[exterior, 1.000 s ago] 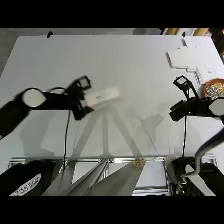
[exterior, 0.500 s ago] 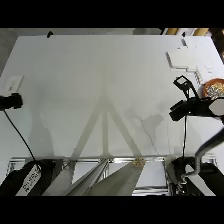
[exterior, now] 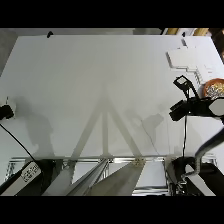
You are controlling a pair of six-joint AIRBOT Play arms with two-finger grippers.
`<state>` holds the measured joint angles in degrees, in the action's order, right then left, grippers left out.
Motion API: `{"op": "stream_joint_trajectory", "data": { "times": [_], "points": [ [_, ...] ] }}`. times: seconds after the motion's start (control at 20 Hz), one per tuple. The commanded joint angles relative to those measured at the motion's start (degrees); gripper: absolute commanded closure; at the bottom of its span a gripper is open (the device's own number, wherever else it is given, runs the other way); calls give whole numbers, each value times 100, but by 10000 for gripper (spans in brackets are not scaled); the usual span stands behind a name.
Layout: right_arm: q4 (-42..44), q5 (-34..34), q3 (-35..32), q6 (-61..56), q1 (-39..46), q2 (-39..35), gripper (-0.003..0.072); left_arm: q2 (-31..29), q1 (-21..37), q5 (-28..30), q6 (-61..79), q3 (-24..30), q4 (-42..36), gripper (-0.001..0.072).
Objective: Fold the box and place the chain.
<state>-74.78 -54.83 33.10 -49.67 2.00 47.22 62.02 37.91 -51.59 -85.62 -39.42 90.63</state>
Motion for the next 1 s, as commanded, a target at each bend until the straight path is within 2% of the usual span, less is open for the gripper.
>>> {"op": "stream_joint_trajectory", "data": {
  "times": [0.0, 0.15, 0.3, 0.6, 0.7, 0.8, 0.95],
  "points": [
    [2, -2, -2, 0, 4, 4, 670, 535, 92, -114, 48, 2, -127, 2],
    [2, -2, -2, 0, 4, 4, 670, 507, 90, -291, 61, 2, -103, -1],
    [2, -2, -2, 0, 4, 4, 670, -15, -22, -463, 59, 0, -105, 12],
    [2, -2, -2, 0, 4, 4, 670, -1825, -1248, -546, 79, 2, -101, 15],
    [2, -2, -2, 0, 4, 4, 670, -2264, -1585, -544, 72, 2, -107, 16],
    [2, -2, -2, 0, 4, 4, 670, -2542, -1840, -546, 50, 2, -109, 16],
    [2, -2, -2, 0, 4, 4, 670, -2636, -2017, -575, 52, 2, -111, 16]
  ]
}}
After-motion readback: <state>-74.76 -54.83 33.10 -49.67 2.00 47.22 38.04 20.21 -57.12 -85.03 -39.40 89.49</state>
